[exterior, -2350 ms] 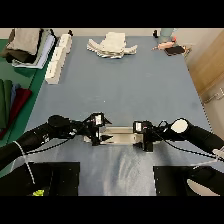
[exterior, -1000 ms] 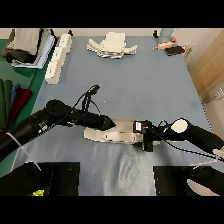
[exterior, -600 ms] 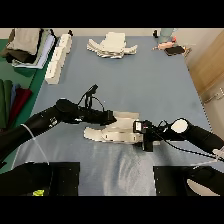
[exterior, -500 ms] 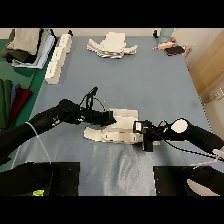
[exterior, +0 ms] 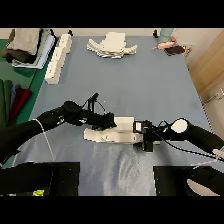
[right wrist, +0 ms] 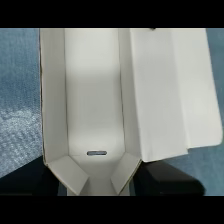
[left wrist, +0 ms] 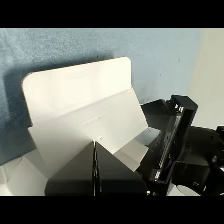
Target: Fold the box.
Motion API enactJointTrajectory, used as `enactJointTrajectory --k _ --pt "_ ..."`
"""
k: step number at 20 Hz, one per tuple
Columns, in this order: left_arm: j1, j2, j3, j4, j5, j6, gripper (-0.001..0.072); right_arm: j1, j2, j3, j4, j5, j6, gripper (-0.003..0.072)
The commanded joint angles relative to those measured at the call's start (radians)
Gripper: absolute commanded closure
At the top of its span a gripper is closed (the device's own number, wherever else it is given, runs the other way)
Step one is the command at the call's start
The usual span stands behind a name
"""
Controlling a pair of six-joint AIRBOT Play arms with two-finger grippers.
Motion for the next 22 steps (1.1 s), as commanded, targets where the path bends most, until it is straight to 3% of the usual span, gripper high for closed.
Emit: enactJointTrajectory --k 1,16,19,22 --pt "0.0 -0.005 -0.001 0.003 -0.019 -0.029 0.0695 0.0 0.0 0.001 0.002 0.0 0.0 0.0087" --pt "0.029 0.077 0.037 0.021 -0.022 0.063 0.0696 0.0 0.0 0.001 0.002 -0.001 0.0 0.0087" --pt "0.031 0.201 0.043 0.053 0.005 0.135 0.0697 0.0 0.0 0.001 0.002 0.0 0.0 0.0087" --pt "0.033 0.367 0.042 0.26 0.006 0.116 0.0697 0.0 0.0 0.001 0.002 0.0 0.0 0.0088"
